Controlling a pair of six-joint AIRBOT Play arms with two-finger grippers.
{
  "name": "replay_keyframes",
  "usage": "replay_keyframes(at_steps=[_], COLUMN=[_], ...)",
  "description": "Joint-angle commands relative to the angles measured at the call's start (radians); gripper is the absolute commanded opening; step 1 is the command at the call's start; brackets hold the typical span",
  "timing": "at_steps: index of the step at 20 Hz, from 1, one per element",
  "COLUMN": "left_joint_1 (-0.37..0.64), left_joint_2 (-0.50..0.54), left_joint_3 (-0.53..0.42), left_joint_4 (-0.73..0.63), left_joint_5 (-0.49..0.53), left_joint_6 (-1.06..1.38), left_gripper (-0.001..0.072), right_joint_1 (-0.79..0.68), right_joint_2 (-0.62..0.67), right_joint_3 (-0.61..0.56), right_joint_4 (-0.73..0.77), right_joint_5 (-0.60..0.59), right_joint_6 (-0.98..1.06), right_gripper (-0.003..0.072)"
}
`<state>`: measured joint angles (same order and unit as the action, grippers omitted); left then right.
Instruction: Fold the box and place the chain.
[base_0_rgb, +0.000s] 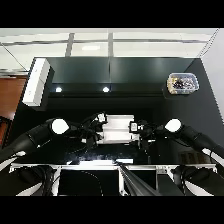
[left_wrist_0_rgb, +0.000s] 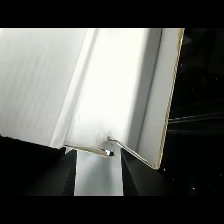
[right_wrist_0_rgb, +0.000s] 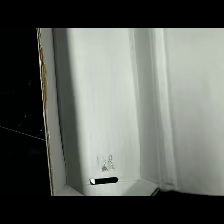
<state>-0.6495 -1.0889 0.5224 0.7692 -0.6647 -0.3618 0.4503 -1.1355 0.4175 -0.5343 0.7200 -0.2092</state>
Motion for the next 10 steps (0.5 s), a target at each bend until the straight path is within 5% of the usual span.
replay_keyframes(at_steps=[1, 9, 10], left_joint_1=[-0.035, -0.055, -0.055], left_joint_2=[-0.011, -0.047, -0.047], left_joint_3=[0.0, 0.0, 0.0], left_joint_4=[-0.006, -0.069, -0.069], left_joint_5=[0.063, 0.063, 0.064], left_joint_6=[0.001, 0.001, 0.0], left_gripper=[0.0333, 0.0343, 0.0423], right_joint_1=[0.0, 0.0, 0.0], right_joint_2=[-0.001, -0.001, -0.001], right_joint_3=[0.0, 0.0, 0.0], right_joint_4=[0.0, 0.0, 0.001], right_joint_5=[0.0, 0.0, 0.0], right_joint_6=[0.0, 0.0, 0.0], right_gripper=[0.0232, 0.0232, 0.0232])
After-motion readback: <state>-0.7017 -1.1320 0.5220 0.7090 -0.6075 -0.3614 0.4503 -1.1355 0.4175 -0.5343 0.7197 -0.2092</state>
